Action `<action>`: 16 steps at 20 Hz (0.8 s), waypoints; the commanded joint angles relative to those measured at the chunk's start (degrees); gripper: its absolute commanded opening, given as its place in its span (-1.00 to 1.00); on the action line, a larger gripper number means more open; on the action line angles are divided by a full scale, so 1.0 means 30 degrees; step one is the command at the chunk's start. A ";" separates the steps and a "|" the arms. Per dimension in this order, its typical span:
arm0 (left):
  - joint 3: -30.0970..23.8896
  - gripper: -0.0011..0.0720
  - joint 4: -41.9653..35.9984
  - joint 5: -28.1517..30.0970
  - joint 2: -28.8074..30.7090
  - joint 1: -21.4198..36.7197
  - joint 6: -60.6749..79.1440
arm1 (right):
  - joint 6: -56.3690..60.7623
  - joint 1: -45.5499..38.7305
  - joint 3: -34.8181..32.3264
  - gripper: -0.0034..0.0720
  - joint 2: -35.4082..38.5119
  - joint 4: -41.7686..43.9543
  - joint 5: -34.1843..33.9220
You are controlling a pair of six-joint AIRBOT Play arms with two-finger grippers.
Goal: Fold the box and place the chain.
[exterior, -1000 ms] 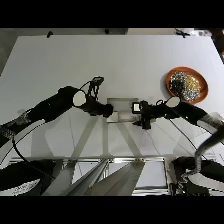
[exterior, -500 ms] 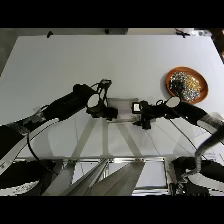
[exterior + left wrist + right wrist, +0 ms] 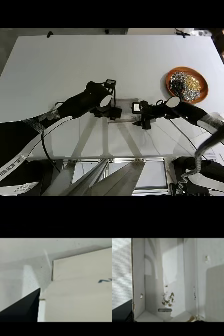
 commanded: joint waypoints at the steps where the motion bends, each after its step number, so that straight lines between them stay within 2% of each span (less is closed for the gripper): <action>1: 0.0299 0.25 -0.0255 -0.0656 -0.0452 -0.0109 -0.1661 | 0.0000 0.0007 -0.0007 -0.02 0.0015 0.0007 0.0007; 4: 0.0291 0.25 -0.0809 -0.0510 -0.0656 -0.0102 -0.2390 | 0.0000 0.0007 -0.0007 -0.02 0.0015 0.0007 0.0007; 8: 0.0291 0.23 -0.1217 0.0721 -0.0976 -0.0109 -0.2667 | 0.0000 0.0007 -0.0007 -0.02 0.0015 0.0007 0.0007; 10: 0.0291 -0.02 -0.1231 0.1195 -0.1013 -0.0102 -0.3038 | 0.0000 0.0007 -0.0007 -0.02 0.0007 0.0007 0.0007; 16: 0.0291 -0.07 -0.1406 0.0823 -0.1435 -0.0102 -0.4080 | 0.0000 0.0007 -0.0007 -0.02 0.0015 0.0007 0.0007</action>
